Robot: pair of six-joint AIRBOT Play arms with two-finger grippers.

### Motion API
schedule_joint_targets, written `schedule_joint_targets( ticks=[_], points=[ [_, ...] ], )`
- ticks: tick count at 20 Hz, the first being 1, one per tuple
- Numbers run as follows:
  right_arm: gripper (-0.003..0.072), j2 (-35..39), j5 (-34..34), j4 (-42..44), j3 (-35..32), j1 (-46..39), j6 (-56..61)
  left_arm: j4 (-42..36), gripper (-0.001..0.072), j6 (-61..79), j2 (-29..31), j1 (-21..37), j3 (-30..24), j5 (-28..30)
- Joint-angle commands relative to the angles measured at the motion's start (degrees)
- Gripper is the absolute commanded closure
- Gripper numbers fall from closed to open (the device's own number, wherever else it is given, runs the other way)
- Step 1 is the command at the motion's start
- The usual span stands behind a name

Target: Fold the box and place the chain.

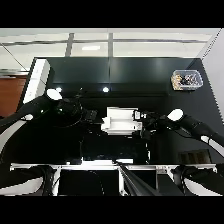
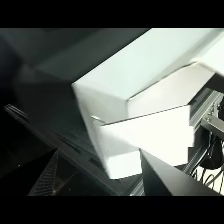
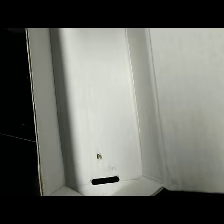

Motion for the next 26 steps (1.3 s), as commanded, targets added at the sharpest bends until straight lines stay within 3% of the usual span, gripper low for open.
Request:
schedule_joint_targets(
  ticks=[1, 5, 9, 16, 18, 22, 26],
  points=[
    [0.0213, -0.04, 0.0, 0.02, -0.02, 0.07, 0.0, 0.2, 0.0122, -0.87, -0.04, -2.19, 1.11, 0.5],
    [0.0213, -0.04, 0.0, 0.02, -0.02, 0.07, 0.0, 0.66, 0.0124, -6.1, -0.04, -6.12, 2.49, 2.82],
    [0.0212, -0.04, 0.0, 0.02, -0.02, 0.07, 0.02, 9.29, 0.0123, -19.45, -0.04, -9.29, 4.66, 5.73],
    [0.0213, -0.04, -0.02, 0.02, -0.02, 0.07, 0.0, 15.91, 0.0147, -34.64, -0.04, -16.48, 8.17, 11.37],
    [0.0213, -0.04, -0.02, 0.02, -0.02, 0.07, 0.02, 17.79, 0.0206, -35.74, -0.04, -18.03, 9.55, 11.78],
    [0.0213, -0.04, -0.02, 0.04, -0.02, 0.07, 0.02, 28.44, 0.0206, -45.07, -0.07, -20.31, 11.04, 10.64],
    [0.0212, -0.04, -0.02, 0.02, -0.02, 0.07, 0.02, 32.2, 0.0206, -49.79, -0.66, -22.53, 11.04, 10.58]
  ],
)
